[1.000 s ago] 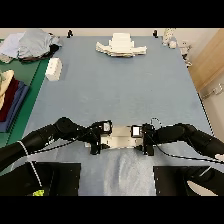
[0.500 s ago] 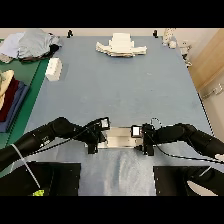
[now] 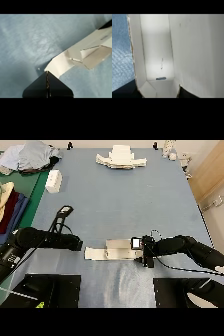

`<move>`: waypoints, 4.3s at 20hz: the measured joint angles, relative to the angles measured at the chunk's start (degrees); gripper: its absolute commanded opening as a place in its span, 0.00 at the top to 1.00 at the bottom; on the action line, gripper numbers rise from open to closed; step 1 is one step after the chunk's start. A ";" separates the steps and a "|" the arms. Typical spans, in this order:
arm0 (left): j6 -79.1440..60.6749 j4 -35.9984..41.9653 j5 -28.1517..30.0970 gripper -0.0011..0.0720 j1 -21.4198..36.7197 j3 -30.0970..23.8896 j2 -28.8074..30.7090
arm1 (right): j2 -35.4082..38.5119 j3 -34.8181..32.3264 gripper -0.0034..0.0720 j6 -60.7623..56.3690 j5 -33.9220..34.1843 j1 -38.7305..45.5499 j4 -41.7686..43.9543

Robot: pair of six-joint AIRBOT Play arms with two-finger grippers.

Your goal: Fold the box.

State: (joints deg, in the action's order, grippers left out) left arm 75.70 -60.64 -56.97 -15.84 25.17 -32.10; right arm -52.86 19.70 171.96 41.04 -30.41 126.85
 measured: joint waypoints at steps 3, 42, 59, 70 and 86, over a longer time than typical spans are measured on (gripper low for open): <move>5.60 0.11 -3.67 0.97 6.82 -2.56 -0.31 | 0.00 0.00 0.28 0.00 0.00 0.00 0.00; 7.58 25.44 11.76 0.57 -13.73 -4.02 -12.04 | 0.00 0.00 0.28 0.00 -0.02 0.00 0.00; 32.46 5.11 11.96 0.57 -28.15 6.47 -18.62 | 0.00 0.00 0.28 0.02 -0.02 0.00 0.00; 56.33 -15.34 1.68 0.57 -38.80 20.87 -31.61 | 0.00 0.00 0.28 0.02 0.00 0.00 0.00; 66.53 -24.98 -6.38 0.58 -44.41 32.02 -47.36 | 0.00 0.00 0.28 0.00 0.00 0.00 0.00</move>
State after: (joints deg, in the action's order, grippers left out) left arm 142.23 -85.62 -63.35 -60.25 57.19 -79.46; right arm -52.86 19.70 171.96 41.04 -30.41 126.85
